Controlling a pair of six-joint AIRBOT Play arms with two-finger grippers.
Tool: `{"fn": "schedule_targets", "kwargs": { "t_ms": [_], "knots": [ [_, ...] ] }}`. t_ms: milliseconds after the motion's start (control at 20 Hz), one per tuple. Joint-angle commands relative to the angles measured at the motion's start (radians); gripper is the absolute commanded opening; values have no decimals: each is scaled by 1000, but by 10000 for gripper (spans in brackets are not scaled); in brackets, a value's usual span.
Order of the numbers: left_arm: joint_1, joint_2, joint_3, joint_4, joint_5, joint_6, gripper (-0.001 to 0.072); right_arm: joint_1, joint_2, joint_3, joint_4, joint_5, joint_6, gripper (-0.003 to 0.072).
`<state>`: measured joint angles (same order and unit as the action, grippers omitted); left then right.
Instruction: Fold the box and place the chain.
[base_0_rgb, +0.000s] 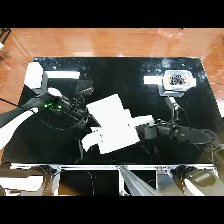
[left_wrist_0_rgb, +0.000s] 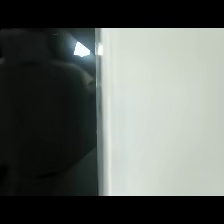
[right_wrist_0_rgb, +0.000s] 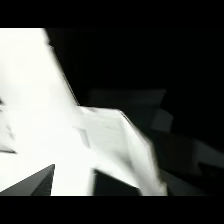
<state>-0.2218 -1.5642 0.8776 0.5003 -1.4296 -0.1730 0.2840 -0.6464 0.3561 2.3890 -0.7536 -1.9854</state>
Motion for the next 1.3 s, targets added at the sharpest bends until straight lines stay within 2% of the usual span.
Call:
{"fn": "schedule_targets", "kwargs": {
  "t_ms": [0, 150, 250, 350, 500, 800, 1000, 1150, 1250],
  "knots": [
    [-27, 17, 12, 49, -3, -21, 10, -189, 13, 97, -142, -311, 7, 702],
    [-101, 103, 12, 121, 138, -13, 10, -328, 24, 212, -253, -590, -11, 702],
    [-151, 187, 11, 231, 251, 26, 10, -379, 53, 234, -317, -680, -12, 702],
    [-180, 255, 11, 292, 333, 108, 10, -406, 94, 234, -354, -636, -12, 702],
    [-183, 302, 10, 296, 382, 116, 10, -410, 116, 234, -386, -553, -12, 702],
    [-221, 303, -7, 338, 385, 93, 10, -410, 116, 234, -386, -483, -148, 703],
    [-250, 302, -55, 375, 536, 98, 11, -410, 113, 232, -382, -369, -224, 703],
    [-249, 301, -114, 375, 593, 107, 11, -377, 100, 197, -380, -327, -390, 703],
    [-250, 282, -143, 359, 645, 119, 13, -337, 90, 134, -347, -217, -424, 703]
  ]
}}
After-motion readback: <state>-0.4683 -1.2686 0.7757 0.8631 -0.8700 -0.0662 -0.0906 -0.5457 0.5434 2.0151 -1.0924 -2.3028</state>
